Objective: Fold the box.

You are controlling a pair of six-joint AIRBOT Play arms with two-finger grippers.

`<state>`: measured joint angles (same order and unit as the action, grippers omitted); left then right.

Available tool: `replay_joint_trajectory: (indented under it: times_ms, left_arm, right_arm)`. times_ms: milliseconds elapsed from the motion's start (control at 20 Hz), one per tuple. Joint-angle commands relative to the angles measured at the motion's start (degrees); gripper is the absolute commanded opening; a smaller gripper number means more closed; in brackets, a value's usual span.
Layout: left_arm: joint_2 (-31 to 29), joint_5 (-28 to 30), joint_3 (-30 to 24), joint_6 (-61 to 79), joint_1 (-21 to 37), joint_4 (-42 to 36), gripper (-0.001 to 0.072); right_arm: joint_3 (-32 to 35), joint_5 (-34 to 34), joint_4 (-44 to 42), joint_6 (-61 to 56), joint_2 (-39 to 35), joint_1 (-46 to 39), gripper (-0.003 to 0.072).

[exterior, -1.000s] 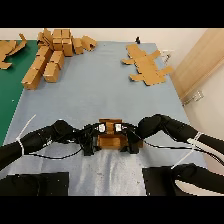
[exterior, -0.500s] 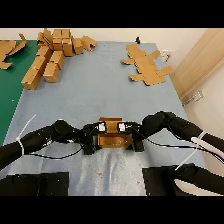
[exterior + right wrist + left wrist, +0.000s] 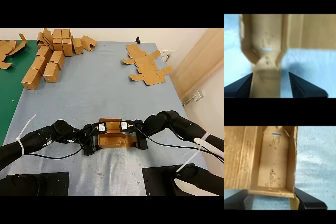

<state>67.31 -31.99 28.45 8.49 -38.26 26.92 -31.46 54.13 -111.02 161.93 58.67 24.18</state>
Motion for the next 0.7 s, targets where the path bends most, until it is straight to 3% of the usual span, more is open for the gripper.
replay_joint_trajectory:
  times_ms: [0, 150, 350, 600, 650]
  left_arm:
    - [0.0, 0.0, 0.1, 0.0, 0.0, 0.0, 0.0612]
    - [0.0, 0.0, 0.1, 0.0, 0.0, 0.0, 0.0613]
    - [0.0, 0.0, 0.1, 0.0, 0.0, 0.0, 0.0613]
    - [0.0, 0.0, 0.1, 0.0, 0.0, 0.0, 0.0612]
    - [0.0, 0.0, 0.1, 0.0, 0.0, 0.0, 0.0613]
  right_arm:
    - [-0.4, 3.8, 6.9, -17.0, -5.6, 0.0, 0.0720]
    - [-0.7, 7.3, 2.3, -35.1, -13.1, 0.0, 0.0719]
    - [-0.7, 7.7, -17.4, -58.1, -19.7, 0.2, 0.0719]
    - [-0.7, 7.0, -17.7, -70.3, -20.2, 1.4, 0.0715]
    - [-0.7, 7.4, -17.8, -71.8, -19.3, 1.4, 0.0639]
